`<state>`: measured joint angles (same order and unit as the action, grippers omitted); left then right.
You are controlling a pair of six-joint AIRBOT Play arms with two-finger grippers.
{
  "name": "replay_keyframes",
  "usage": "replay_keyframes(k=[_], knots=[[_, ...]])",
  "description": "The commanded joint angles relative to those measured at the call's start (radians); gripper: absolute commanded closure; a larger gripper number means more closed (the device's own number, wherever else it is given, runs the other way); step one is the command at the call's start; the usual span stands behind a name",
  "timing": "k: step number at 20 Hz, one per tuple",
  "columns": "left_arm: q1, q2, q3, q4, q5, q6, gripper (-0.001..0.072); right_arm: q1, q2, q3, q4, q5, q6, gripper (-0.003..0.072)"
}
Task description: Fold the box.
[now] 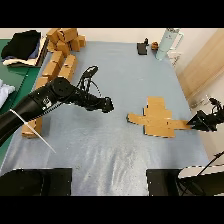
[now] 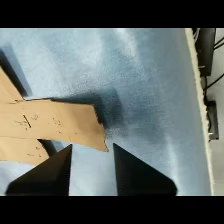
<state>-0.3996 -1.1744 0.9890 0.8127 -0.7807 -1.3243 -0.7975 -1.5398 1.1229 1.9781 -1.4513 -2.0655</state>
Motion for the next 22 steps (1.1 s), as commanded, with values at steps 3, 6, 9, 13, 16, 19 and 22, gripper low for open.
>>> replay_keyframes(k=[3, 6, 9, 13, 16, 19, 22], knots=[[0.001, 0.000, 0.001, -0.006, -0.009, 0.000, 0.0068, 0.001, -0.026, 0.000, 0.124, -0.037, -0.138, 0.0344], [0.001, 0.000, 0.001, -0.006, -0.022, 0.000, 0.0068, 0.013, -0.034, 0.000, 0.203, -0.083, -0.169, 0.0350], [0.001, 0.000, 0.001, -0.006, -0.025, 0.000, 0.0067, 0.032, -0.034, 0.000, 0.286, -0.148, -0.188, 0.0513], [0.001, 0.000, 0.001, -0.006, -0.011, 0.000, 0.0067, 0.131, -0.034, -0.013, 0.333, -0.135, -0.116, 0.0685], [0.002, 0.000, 0.001, -0.004, 0.002, 0.000, 0.0068, 0.285, -0.020, -0.091, 0.488, -0.087, -0.092, 0.0685], [0.002, 0.000, 0.001, 0.003, -0.027, 0.000, 0.0068, 0.480, 0.076, -0.233, 0.510, 0.098, -0.101, 0.0687], [0.002, 0.000, 0.001, 0.036, -0.084, 0.008, 0.0068, 0.633, 0.264, -0.409, 0.509, 0.316, -0.032, 0.0687]])
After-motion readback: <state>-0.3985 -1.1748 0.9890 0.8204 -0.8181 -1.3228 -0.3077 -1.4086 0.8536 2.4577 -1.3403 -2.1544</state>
